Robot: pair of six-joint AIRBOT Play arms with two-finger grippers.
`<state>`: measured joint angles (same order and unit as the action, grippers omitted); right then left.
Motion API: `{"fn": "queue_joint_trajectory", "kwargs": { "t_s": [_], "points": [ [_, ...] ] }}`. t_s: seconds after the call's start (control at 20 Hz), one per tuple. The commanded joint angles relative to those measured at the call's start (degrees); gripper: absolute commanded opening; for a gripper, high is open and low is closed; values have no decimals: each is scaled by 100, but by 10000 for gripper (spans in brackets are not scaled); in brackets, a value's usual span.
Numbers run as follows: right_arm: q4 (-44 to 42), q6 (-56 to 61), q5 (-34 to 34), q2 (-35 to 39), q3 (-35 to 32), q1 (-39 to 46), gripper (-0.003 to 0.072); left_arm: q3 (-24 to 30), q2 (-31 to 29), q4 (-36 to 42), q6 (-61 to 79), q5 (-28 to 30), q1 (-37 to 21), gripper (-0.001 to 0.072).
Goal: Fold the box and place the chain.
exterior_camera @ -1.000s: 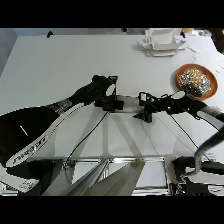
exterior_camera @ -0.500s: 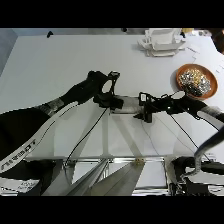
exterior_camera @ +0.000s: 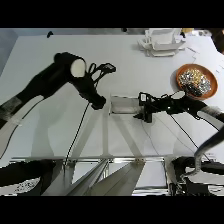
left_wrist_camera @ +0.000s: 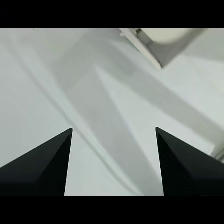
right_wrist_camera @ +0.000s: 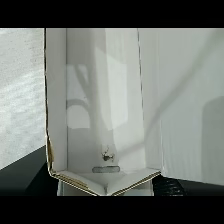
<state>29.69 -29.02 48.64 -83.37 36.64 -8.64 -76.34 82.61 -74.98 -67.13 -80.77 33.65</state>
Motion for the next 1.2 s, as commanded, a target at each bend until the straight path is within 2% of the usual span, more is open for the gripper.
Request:
{"fn": "queue_joint_trajectory", "kwargs": {
  "t_s": [0.0,0.15,0.2,0.25,0.45,0.6,0.9,1.15],
  "points": [
    [-2,2,0,4,-2,2,406,555,-389,1102,3943,96,-562,576],
    [0,2,2,4,-2,2,406,1091,-212,2022,6249,555,-835,577],
    [-2,2,2,4,-2,4,406,1209,-74,2299,6767,769,-868,602],
    [0,2,0,4,-2,2,406,1279,87,2524,7167,1016,-874,704],
    [0,2,0,4,-2,4,406,1305,844,2953,7925,2118,-813,699],
    [0,2,0,4,-2,2,406,1316,1193,2914,7978,2208,-785,700],
    [0,2,0,2,-2,4,406,1781,1091,3171,8566,2402,-782,702],
    [0,2,0,4,-2,4,406,1805,1088,3729,8668,2527,-721,703]
  ]
}}
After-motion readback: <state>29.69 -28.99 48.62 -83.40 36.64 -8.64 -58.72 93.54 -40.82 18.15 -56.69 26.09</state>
